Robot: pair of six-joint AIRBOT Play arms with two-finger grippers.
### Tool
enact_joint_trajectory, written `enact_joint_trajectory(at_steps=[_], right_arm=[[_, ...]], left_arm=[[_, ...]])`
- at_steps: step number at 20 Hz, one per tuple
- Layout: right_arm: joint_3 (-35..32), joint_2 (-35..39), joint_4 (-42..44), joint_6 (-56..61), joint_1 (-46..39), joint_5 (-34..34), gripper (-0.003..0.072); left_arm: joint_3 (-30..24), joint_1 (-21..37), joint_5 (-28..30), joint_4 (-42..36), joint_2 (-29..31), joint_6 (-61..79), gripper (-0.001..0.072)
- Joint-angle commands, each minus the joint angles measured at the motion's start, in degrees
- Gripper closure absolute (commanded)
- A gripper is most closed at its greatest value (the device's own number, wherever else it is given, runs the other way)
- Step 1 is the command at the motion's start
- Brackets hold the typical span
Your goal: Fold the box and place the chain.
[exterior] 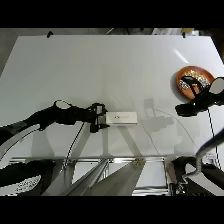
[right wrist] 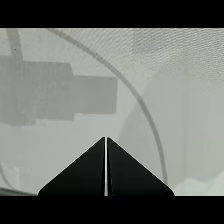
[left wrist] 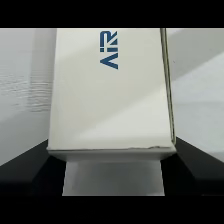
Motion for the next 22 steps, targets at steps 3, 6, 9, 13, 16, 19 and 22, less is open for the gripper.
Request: enact_joint_trajectory(at_steps=[3,6,9,13,16,19,22], right_arm=[[0.0,0.0,1.7,0.0,0.0,0.1,0.0669],[0.0,0.0,2.1,0.0,0.0,0.1,0.0669],[0.0,0.0,2.1,0.0,0.0,0.1,0.0669],[0.0,0.0,3.4,0.0,0.0,0.0,0.0669],[0.0,0.0,3.5,0.0,0.0,0.1,0.0669],[0.0,0.0,3.4,0.0,0.0,0.0,0.0669],[0.0,0.0,3.4,0.0,0.0,0.0,0.0669]], left_arm=[[0.0,8.9,-0.2,0.1,11.0,-12.9,0.0460],[0.0,19.8,-0.2,0.5,20.6,-21.6,0.0460],[0.0,32.8,0.3,6.0,29.8,-32.1,0.0460],[0.0,49.3,6.3,19.5,34.4,-51.5,0.0461],[0.0,56.5,8.4,26.9,31.5,-62.3,0.0461],[0.0,58.4,8.2,38.7,26.1,-69.9,0.0460],[0.0,58.3,7.0,48.0,21.2,-76.0,0.0460]])
